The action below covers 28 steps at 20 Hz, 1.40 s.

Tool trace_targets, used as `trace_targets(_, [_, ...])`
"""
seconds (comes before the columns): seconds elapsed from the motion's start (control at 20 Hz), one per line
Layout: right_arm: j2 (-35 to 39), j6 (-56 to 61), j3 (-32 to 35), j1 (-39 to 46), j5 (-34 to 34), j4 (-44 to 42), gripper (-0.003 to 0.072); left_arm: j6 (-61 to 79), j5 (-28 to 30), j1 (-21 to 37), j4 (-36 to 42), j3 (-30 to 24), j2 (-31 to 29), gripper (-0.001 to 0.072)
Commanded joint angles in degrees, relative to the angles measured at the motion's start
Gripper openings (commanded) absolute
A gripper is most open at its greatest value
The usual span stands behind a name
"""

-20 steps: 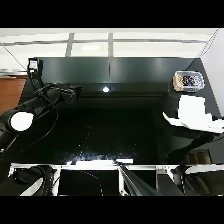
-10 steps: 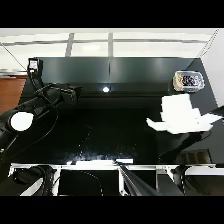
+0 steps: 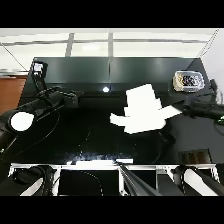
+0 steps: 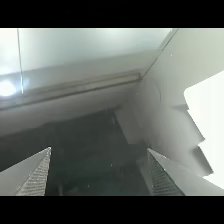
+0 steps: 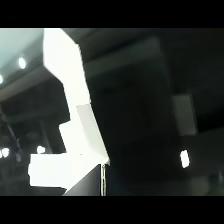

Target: Fold the box and place the chain.

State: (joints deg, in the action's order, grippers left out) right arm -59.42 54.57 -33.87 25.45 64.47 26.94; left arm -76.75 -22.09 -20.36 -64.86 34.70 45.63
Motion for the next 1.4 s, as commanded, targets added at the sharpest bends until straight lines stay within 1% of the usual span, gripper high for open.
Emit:
trace_targets(0.0, [10.03,-5.64,11.61,-11.69,-11.58,-9.05,0.0014,0.02,-2.99,-0.02,1.68,-0.02,0.17,0.0703])
trace_targets(0.05, [11.26,-9.05,13.31,-14.64,-12.33,-10.62,0.0014,0.0,-4.81,-0.02,3.23,-0.02,0.59,0.0703])
trace_targets(0.2, [11.78,-25.88,16.04,-21.9,-11.72,-18.08,0.0015,-0.55,-11.08,0.11,9.11,-0.02,3.63,0.0704])
trace_targets(0.25, [11.78,-28.61,16.57,-23.52,-12.63,-20.94,0.0015,-0.83,-13.18,0.37,11.98,-0.02,5.4,0.0704])
trace_targets(0.35, [11.78,-29.18,16.65,-25.27,-15.32,-22.21,0.0014,0.0,-18.93,2.05,17.25,0.0,9.94,0.0706])
trace_targets(0.45, [11.78,-29.33,16.65,-25.57,-15.91,-21.99,0.0015,8.17,-26.62,5.22,25.29,0.0,15.69,0.0705])
trace_targets(0.55, [11.78,-29.33,16.65,-25.57,-15.65,-21.77,0.0015,19.65,-33.18,8.63,36.37,0.0,21.64,0.0706])
trace_targets(0.65, [11.78,-29.31,16.65,-25.57,-15.43,-21.77,0.0015,30.21,-36.41,10.21,44.89,0.13,27.15,0.0706])
trace_targets(0.75, [11.78,-29.31,16.65,-25.57,-15.04,-21.79,0.0015,38.97,-37.03,9.77,49.92,0.92,31.63,0.0706])
trace_targets(0.85, [11.78,-29.29,16.65,-25.57,-14.19,-21.79,0.0014,42.75,-37.4,8.79,51.93,2.58,35.54,0.0705])
trace_targets(0.9, [11.78,-29.18,16.65,-25.57,-13.88,-21.75,0.0015,43.85,-39.5,8.28,51.91,4.0,37.81,0.0705])
trace_targets(1.05, [11.78,-28.76,16.65,-25.57,-13.46,-21.73,0.0014,48.06,-50.27,6.99,51.8,9.03,44.37,0.0702])
trace_targets(1.1, [11.78,-28.7,16.65,-25.57,-13.53,-21.7,0.0015,48.46,-52.37,6.51,51.52,10.56,45.99,0.069])
trace_targets(1.2, [11.78,-28.33,16.65,-25.57,-13.53,-21.05,0.0015,49.83,-53.62,6.23,47.78,12.96,47.65,0.0674])
trace_targets(1.3, [11.78,-27.04,16.65,-25.57,-13.51,-19.76,0.0015,49.86,-54.58,6.36,43.17,14.6,48.63,0.059])
trace_targets(1.35, [11.78,-26.69,16.65,-25.57,-13.49,-19.21,0.0015,50.05,-54.93,6.29,41.86,14.99,49.03,0.0575])
